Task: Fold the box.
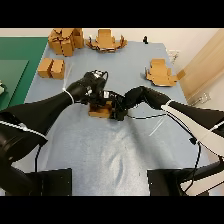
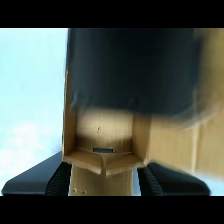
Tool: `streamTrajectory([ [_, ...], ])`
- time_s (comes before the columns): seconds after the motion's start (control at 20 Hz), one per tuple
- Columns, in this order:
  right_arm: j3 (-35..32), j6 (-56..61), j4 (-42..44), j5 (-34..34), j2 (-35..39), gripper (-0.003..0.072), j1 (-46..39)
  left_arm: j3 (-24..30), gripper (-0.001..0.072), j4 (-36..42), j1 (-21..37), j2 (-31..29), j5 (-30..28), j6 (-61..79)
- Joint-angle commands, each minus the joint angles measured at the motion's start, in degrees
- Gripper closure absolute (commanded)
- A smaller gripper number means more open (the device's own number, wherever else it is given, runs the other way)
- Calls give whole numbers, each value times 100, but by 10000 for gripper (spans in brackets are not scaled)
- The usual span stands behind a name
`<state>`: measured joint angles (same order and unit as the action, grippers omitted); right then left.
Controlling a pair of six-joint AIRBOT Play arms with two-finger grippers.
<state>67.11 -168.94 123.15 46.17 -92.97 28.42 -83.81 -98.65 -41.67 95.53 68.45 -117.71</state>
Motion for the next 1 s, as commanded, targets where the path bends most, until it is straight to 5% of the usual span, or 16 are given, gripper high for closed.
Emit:
streamTrajectory([
  [0.0,7,4,24,0,7,173,0,-4,187,376,186,-136,120,358],
  [0.6,7,4,9,2,7,173,0,-2,187,2785,1016,-310,339,2702],
  [0.75,7,4,7,2,7,173,0,118,187,3156,1478,-457,686,3432],
  [0.95,7,4,7,0,7,173,0,531,185,4933,2605,-706,1884,5886],
])
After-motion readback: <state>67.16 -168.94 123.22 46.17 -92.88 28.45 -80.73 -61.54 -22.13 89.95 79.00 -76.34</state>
